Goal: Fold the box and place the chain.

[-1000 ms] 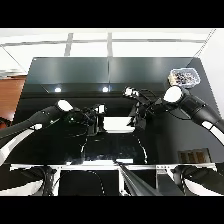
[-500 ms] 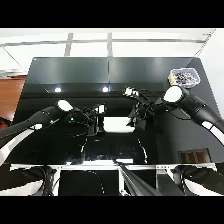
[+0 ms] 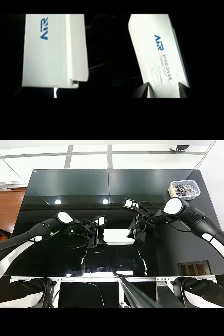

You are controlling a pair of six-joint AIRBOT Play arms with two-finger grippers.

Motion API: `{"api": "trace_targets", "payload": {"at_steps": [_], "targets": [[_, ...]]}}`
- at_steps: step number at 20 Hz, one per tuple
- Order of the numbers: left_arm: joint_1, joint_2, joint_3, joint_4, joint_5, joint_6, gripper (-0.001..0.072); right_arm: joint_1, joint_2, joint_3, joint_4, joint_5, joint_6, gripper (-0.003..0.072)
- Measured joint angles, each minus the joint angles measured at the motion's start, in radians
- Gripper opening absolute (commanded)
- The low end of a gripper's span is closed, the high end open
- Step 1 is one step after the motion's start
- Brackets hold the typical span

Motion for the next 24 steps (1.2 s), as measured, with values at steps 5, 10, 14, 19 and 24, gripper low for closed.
{"api": "trace_targets", "payload": {"at_steps": [5, 10, 14, 19, 24], "targets": [[0.0, 0.0, 0.0, 0.0, 0.001, 0.0, 0.0409, 0.0, 0.0, 0.0, 0.001, -0.032, 0.0, 0.0412], [0.0, 0.0, 0.0, 0.0, 0.001, 0.0, 0.0409, 0.0, 0.0, 0.0, 0.001, -0.03, 0.0, 0.0411], [0.0, 0.0, 0.0, 0.0, 0.001, 0.001, 0.0409, 0.0, 0.0, 0.0, -0.003, -0.021, 0.0, 0.0411], [0.0, 0.0, 0.0, 0.0, 0.0, 0.001, 0.0409, 0.0, 0.0, 0.0, -0.008, -0.013, 0.0, 0.039], [0.0, 0.0, 0.0, 0.0, 0.0, 0.001, 0.0409, 0.0, 0.0, 0.0, -0.008, -0.01, 0.0, 0.0362]]}}
